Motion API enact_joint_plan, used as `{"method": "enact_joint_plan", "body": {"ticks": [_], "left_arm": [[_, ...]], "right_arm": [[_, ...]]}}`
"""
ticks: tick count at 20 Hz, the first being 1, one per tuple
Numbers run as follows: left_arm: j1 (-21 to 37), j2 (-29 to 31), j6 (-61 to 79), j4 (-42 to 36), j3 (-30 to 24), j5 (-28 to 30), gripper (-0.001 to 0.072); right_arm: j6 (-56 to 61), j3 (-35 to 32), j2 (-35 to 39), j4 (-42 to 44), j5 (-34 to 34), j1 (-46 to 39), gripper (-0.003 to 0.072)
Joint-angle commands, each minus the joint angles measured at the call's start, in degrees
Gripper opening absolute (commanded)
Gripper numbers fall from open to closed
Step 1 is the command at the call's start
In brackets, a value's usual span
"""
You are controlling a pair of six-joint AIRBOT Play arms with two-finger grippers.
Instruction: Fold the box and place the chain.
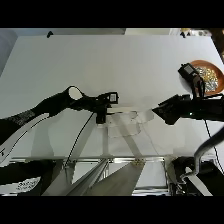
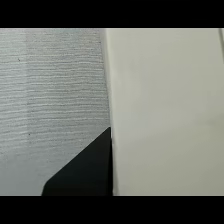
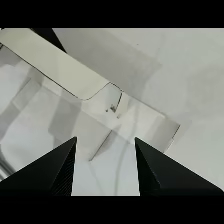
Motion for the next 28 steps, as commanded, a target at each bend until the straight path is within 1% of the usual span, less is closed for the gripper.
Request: {"method": "enact_joint_plan", "body": {"ticks": [1, 2, 3, 4, 6, 8, 9, 11, 12, 13, 14, 15, 17, 18, 19, 21, 22, 24, 26, 28], "left_arm": [[-0.02, 0.0, 0.0, 0.0, 0.0, 0.02, 0.0012], [-0.02, 0.0, 0.0, 0.02, 0.0, 0.02, 0.0012], [-0.02, 0.0, 0.0, 0.02, 0.0, 0.02, 0.0012], [-0.02, 0.0, 0.0, 0.0, 0.0, 0.02, 0.0012], [-0.02, 0.0, 0.0, 0.0, 0.0, 0.02, 0.0012], [-0.02, 0.0, 0.0, 0.02, 0.0, 0.02, 0.0012], [-0.02, 0.0, -0.02, 0.0, 0.0, 0.0, 0.0012], [-0.02, 0.0, 0.0, 0.02, 0.0, 0.02, 0.0012], [-0.02, 0.02, 0.0, 0.0, 0.0, 0.0, 0.0012], [-0.02, 0.02, 0.0, 0.02, 0.0, -0.02, 0.0012], [-0.02, 0.04, 0.0, 0.0, 0.0, 0.0, 0.0012], [-0.02, 0.04, -0.02, 0.0, 0.0, 0.02, 0.0012], [-0.02, 0.04, -0.02, 0.0, 0.0, 0.0, 0.0012], [-0.02, 0.04, -0.02, 0.0, 0.0, 0.02, 0.0012], [-0.02, 0.04, -0.02, 0.0, 0.0, -0.02, 0.0012], [-0.02, 0.04, 0.0, 0.0, 0.0, -0.02, 0.0012], [-0.02, 0.04, 0.0, 0.0, 0.0, -0.02, 0.0012], [-0.02, 0.04, -0.02, 0.0, 0.0, -0.04, 0.0012], [-0.02, 0.04, -0.02, 0.0, 0.0, -0.02, 0.0012], [-0.02, 0.04, 0.0, 0.0, 0.0, -0.17, 0.0012]], "right_arm": [[-4.04, -0.04, 0.02, 0.02, 0.81, 0.02, 0.0324], [-6.49, -0.07, -0.15, 0.04, 1.2, 0.02, 0.0218], [-9.05, -0.39, -0.55, 0.52, 1.22, 0.02, 0.0093], [-12.07, -1.14, -1.14, 1.84, 1.22, 0.02, 0.0021], [-20.24, -4.0, -3.23, 5.53, 1.38, 1.22, 0.0022], [-24.7, -7.08, -5.29, 5.84, 1.25, 5.53, 0.0023], [-26.86, -8.55, -6.16, 4.39, 0.96, 8.57, 0.0023], [-28.2, -10.12, -7.5, -2.93, 0.94, 13.97, 0.0023], [-27.34, -10.45, -7.96, -7.3, 0.98, 15.76, 0.0023], [-26.21, -10.64, -8.0, -9.92, 0.94, 16.74, 0.0023], [-26.16, -10.88, -8.0, -9.9, -0.02, 16.76, 0.0023], [-26.14, -11.34, -7.91, -9.68, -2.49, 16.11, 0.0023], [-27.23, -14.93, -6.86, -11.93, -11.41, 17.73, 0.0029], [-28.46, -17.27, -6.01, -13.25, -15.98, 19.37, 0.0089], [-28.5, -19.45, -5.2, -14.12, -19.78, 21.16, 0.018], [-28.61, -24.46, -4.0, -14.32, -28.89, 25.18, 0.0616], [-29.79, -27.1, -3.65, -14.67, -34.12, 27.21, 0.0692], [-32.37, -30.69, -3.65, -14.75, -40.83, 30.75, 0.0692], [-32.83, -31.8, -3.65, -14.84, -44.13, 33.31, 0.0692], [-32.81, -31.8, -3.74, -14.64, -47.74, 33.77, 0.0692]]}}
